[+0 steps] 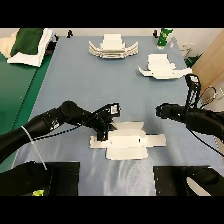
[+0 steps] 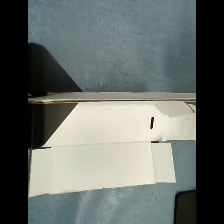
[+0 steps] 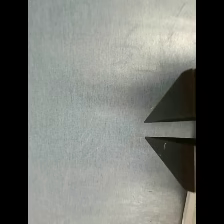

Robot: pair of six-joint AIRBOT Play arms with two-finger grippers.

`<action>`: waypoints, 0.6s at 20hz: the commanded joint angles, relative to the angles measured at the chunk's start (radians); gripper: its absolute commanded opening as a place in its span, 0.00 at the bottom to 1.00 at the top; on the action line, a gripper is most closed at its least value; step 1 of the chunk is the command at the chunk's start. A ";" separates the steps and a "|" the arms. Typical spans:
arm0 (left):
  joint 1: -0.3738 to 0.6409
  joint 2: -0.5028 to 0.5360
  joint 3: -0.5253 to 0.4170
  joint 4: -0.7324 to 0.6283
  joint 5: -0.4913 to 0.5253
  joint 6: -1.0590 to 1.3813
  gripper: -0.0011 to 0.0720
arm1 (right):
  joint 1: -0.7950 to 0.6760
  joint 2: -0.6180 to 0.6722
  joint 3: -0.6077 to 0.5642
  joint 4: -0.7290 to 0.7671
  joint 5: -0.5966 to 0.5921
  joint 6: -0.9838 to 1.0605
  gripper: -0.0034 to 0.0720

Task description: Fold the box.

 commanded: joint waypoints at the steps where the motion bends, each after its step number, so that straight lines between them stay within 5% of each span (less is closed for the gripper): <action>1: -0.036 0.036 -0.049 -0.011 0.074 -0.011 0.03 | 0.001 -0.001 -0.001 0.001 -0.006 0.000 0.22; 6: -0.088 0.036 -0.053 0.147 0.060 -0.166 0.03 | 0.001 -0.001 -0.001 0.001 -0.006 0.000 0.22; 12: -0.087 0.036 -0.048 0.186 0.015 -0.227 0.03 | 0.002 -0.001 -0.001 0.009 -0.006 0.000 0.22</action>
